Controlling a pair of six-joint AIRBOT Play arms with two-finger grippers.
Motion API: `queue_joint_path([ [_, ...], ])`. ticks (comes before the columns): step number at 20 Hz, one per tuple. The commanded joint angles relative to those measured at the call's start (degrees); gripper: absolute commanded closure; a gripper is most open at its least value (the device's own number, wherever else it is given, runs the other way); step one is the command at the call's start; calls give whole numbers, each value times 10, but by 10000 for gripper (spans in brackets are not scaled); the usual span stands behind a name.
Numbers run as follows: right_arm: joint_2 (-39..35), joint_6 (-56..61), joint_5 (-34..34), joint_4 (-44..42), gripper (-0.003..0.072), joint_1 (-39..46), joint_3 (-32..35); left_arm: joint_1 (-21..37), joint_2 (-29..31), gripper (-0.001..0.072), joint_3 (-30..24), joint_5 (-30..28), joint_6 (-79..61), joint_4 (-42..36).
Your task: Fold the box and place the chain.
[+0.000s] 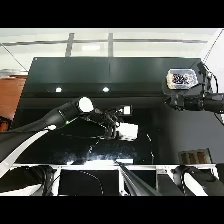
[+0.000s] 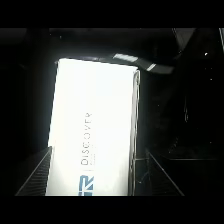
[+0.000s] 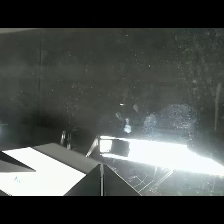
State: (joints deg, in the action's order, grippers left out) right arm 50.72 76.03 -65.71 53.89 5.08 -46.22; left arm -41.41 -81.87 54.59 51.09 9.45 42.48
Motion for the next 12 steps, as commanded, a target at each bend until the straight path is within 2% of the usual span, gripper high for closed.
queue_joint_path([
  [1, 0, 0, 0, 0, 653, 0, 0, 0, 6, 3, 4, -1, 0, 2],
  [12, 0, 0, 0, 0, 653, 0, 0, 0, 7, 3, 13, -3, 16, 6],
])
